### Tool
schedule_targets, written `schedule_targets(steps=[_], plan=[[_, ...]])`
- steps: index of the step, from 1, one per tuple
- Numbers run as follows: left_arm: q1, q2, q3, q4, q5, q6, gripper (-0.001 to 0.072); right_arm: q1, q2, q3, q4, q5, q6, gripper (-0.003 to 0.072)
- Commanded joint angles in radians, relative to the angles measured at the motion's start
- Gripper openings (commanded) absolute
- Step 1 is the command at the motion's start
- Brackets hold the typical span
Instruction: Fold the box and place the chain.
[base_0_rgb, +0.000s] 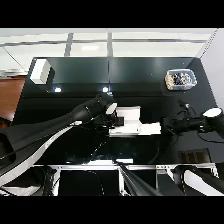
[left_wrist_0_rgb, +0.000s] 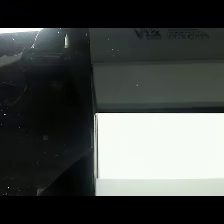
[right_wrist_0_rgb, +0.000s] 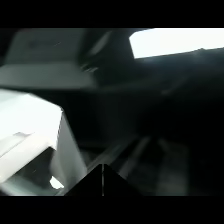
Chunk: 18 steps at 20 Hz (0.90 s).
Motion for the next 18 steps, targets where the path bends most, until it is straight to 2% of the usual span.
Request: schedule_targets(steps=[1, 4, 5, 6, 7, 14, 16, 18], plan=[[0.0, -0.001, 0.001, 0.0, 0.0, 0.0, 0.0026, 0.085, -0.056, -0.011, 0.175, 0.035, -0.163, 0.0014], [0.0, -0.001, 0.001, 0.0, 0.0, 0.0, 0.0026, 0.127, -0.056, -0.01, 0.244, 0.053, -0.264, 0.0022], [0.0, -0.001, 0.001, 0.0, 0.0, 0.0, 0.0026, 0.137, -0.056, -0.01, 0.243, 0.049, -0.262, 0.0256], [0.0, -0.001, 0.001, 0.0, 0.0, 0.0, 0.0026, 0.147, -0.056, -0.01, 0.245, 0.051, -0.262, 0.0524], [0.0, -0.001, 0.001, 0.0, 0.0, 0.0, 0.0026, 0.158, -0.056, -0.008, 0.251, 0.061, -0.262, 0.0554], [0.0, -0.001, 0.001, 0.0, 0.001, 0.0, 0.0026, 0.249, -0.056, 0.065, 0.239, 0.072, -0.209, 0.055], [0.0, -0.001, 0.001, 0.0, 0.001, 0.0, 0.0026, 0.3, -0.056, 0.1, 0.17, 0.044, -0.118, 0.0412], [0.0, -0.001, 0.001, 0.0, 0.001, 0.0, 0.0026, 0.357, -0.056, 0.136, 0.098, 0.018, -0.02, 0.0411]])
